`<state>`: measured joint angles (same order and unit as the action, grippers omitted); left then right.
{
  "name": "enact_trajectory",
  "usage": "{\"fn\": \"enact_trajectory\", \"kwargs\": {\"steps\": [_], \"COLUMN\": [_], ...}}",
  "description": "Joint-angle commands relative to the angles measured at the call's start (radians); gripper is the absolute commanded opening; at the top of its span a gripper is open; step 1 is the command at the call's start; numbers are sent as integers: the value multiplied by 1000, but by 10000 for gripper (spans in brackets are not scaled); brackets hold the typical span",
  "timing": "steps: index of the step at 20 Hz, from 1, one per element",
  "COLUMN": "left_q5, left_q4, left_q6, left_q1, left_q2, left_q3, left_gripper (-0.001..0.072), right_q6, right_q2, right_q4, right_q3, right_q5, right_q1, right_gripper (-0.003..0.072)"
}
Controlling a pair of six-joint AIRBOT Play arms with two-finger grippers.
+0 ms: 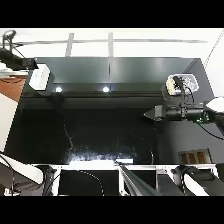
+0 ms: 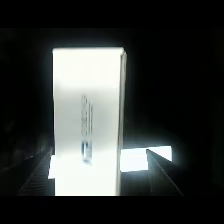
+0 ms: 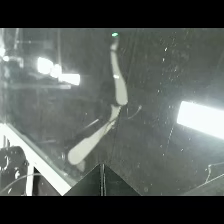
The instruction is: Fold the box and place the chain.
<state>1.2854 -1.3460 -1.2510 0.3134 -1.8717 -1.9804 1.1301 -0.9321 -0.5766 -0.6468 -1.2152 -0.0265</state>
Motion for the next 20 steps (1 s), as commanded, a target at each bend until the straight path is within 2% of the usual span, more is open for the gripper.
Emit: {"fn": "enact_trajectory", "kwargs": {"steps": [1,2,3,4,6,8,10,12,13,15,20], "left_q5": [312,321,305,261,115,-79,-249,-338,-354,-342,-336], "left_q4": [-39,-21,-5,2,57,117,109,109,109,103,106], "left_q6": [-216,-228,-223,-220,-220,-208,-208,-208,-208,-219,-219], "left_q1": [-1,-8,-19,-34,-79,-159,-254,-322,-336,-326,-317], "left_q2": [78,147,228,319,533,794,1042,1246,1321,1424,1513], "left_q3": [-141,-92,-15,81,329,654,983,1261,1361,1475,1492], "left_gripper": [402,169,38,31,31,31,31,31,31,31,32], "right_q6": [-8,-3,27,78,129,145,124,85,85,84,85], "right_q2": [3,10,23,45,114,203,272,335,351,352,352], "right_q4": [-30,-76,-145,-234,-373,-446,-492,-490,-491,-499,-496], "right_q3": [-2,-10,-24,-43,-67,-66,-42,50,94,138,139], "right_q5": [-45,-45,-46,-45,-16,48,159,322,369,387,388], "right_q1": [4,16,33,60,120,166,167,154,153,153,153], "right_gripper": [39,39,39,39,39,39,39,39,39,39,38]}}
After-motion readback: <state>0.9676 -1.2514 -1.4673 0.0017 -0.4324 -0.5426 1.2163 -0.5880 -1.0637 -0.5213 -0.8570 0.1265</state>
